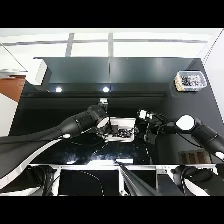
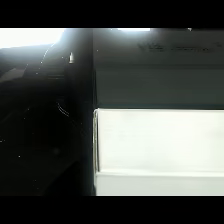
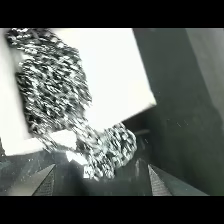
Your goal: Fold the box and place the chain.
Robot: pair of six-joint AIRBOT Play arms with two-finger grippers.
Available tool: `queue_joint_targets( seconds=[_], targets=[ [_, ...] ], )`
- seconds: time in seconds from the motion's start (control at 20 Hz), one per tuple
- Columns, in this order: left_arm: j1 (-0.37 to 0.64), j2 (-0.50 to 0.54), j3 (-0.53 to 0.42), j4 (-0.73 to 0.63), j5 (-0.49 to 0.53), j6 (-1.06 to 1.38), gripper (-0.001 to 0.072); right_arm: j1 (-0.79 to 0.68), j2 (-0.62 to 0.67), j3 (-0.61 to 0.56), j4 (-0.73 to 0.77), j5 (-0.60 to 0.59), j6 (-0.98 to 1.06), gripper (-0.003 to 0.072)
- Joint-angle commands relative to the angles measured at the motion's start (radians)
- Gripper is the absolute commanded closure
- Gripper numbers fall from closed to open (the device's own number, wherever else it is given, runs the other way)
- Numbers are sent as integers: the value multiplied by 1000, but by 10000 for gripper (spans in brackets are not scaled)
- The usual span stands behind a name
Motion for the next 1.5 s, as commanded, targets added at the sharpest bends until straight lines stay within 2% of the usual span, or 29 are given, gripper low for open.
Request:
queue_joint_targets(
  seconds=[0.0,0.65,0.75,0.9,0.95,1.25,1.45],
  targets=[
    [0,0,1,0,0,0,678,1,-55,-4,71,-5,-163,34],
    [0,0,1,0,0,0,678,29,-128,-3,121,-109,-193,39],
    [0,0,1,0,0,0,678,46,-128,-3,120,-113,-193,383],
    [0,0,1,0,-1,0,678,47,-127,-3,112,-113,-180,394],
    [0,0,1,0,-1,0,677,47,-125,-3,98,-112,-163,621],
    [0,0,1,0,-1,0,678,47,-85,15,-147,-81,185,629],
    [0,0,1,0,-1,0,678,34,13,49,-179,-14,229,647]
  ],
)
